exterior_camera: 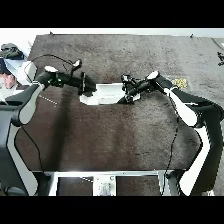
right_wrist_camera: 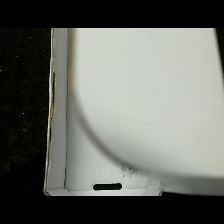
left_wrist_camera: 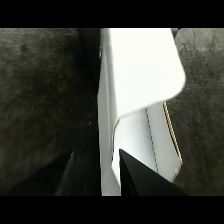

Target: Fold the box and place the chain.

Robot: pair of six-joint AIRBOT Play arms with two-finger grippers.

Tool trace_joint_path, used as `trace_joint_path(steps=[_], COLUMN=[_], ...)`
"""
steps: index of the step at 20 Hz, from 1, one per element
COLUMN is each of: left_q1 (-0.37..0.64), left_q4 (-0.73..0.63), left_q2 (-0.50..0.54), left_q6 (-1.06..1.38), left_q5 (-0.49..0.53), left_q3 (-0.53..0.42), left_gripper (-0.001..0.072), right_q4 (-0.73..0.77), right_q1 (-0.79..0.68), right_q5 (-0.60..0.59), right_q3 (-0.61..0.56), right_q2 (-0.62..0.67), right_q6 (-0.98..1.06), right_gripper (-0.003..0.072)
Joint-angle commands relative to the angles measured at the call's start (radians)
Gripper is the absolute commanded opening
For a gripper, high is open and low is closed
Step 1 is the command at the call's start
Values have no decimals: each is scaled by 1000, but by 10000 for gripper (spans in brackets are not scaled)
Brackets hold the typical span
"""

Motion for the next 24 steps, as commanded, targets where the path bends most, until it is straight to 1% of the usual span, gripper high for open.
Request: trace_joint_path(steps=[1,2,3,5,7,9,10,12,14,17,19,22,24], left_q1=[48,55,55,49,35,18,11,-6,-28,-84,-123,-175,-208], left_q4=[7,10,19,68,130,180,181,166,113,53,5,-16,-31], left_q2=[38,50,66,109,160,231,274,372,435,439,430,381,362], left_q6=[-52,-60,-73,-70,-68,-77,-75,-56,-5,5,-21,-70,-73], left_q5=[-65,-79,-80,-88,-71,11,65,187,237,273,303,322,399], left_q3=[4,5,4,3,-3,-44,-88,-216,-349,-458,-500,-500,-500], left_gripper=[308,306,237,17,5,3,3,3,3,4,5,5,7], right_q4=[0,0,0,0,0,0,0,0,0,0,0,0,0], right_q1=[0,0,0,0,0,0,0,0,0,0,0,0,0], right_q5=[0,0,0,0,0,0,0,0,0,0,0,0,0], right_q3=[0,0,0,0,0,0,0,0,0,0,0,0,0], right_q2=[-1,0,0,0,0,0,0,0,0,0,0,0,0], right_q6=[0,0,0,0,0,0,0,0,0,0,0,0,0], right_gripper=[531,532,531,531,531,531,531,531,531,531,531,531,531])
